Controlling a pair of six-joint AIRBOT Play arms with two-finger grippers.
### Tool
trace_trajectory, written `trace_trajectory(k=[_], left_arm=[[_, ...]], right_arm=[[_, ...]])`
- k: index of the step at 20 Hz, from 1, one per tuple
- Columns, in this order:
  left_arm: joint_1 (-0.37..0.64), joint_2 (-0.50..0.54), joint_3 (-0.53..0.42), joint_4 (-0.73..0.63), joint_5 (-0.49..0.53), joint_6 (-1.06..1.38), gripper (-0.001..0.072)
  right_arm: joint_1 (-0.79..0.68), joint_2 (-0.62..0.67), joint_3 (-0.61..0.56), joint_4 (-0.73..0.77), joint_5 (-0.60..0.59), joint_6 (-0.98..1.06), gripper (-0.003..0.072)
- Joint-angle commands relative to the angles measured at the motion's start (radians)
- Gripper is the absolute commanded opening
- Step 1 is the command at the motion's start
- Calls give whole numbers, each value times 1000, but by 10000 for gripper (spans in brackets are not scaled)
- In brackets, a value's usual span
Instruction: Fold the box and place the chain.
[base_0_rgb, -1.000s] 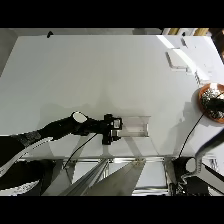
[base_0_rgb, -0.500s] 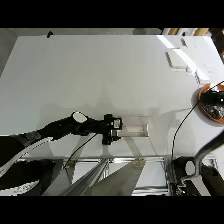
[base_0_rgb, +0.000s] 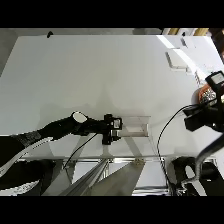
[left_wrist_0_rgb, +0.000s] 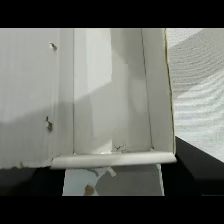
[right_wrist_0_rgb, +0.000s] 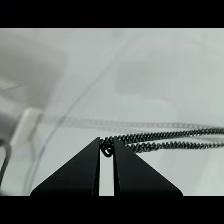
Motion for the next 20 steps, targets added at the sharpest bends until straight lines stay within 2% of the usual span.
trace_trajectory(k=[1,5,8,13,17,20], left_arm=[[0,0,0,0,0,0,273],[0,0,0,0,0,0,273],[0,0,0,0,0,0,273],[0,0,0,0,0,0,273],[0,0,0,0,0,0,273],[0,0,0,0,0,0,273]], right_arm=[[147,71,1,125,97,-90,17],[253,84,1,399,96,-286,16],[308,83,1,454,69,-390,16],[312,47,0,547,-41,-502,16],[312,-84,-5,528,-82,-547,17],[312,-190,-5,409,-84,-541,19]])
